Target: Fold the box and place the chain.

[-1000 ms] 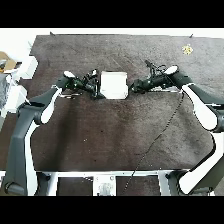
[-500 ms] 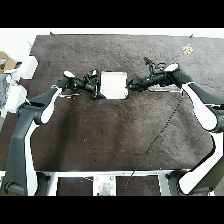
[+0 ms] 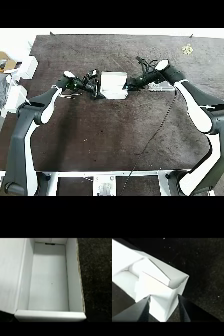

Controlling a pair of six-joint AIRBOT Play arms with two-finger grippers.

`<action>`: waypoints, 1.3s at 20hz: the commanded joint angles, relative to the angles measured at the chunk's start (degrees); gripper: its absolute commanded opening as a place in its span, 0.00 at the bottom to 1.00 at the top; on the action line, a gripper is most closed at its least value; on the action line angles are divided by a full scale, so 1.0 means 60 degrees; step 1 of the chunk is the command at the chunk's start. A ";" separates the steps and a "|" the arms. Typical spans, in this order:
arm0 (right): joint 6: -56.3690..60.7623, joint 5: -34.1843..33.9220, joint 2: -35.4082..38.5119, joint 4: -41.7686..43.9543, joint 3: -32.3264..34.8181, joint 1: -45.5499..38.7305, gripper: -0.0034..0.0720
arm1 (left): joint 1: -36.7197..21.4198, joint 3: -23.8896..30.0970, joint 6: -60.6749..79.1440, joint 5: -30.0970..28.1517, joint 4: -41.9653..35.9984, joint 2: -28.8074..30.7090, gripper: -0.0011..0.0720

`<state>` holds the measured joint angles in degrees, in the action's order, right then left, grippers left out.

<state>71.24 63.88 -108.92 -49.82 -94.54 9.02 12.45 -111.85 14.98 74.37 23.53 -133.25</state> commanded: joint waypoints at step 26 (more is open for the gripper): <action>0.7114 0.1173 -0.1494 -0.6947 -0.2572 0.2484 0.41 | 0.0000 -0.0007 0.0004 0.0000 0.0004 -0.0004 0.57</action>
<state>111.77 71.83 -117.80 -90.74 -109.86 23.86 12.47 -111.85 15.00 74.39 23.53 -133.25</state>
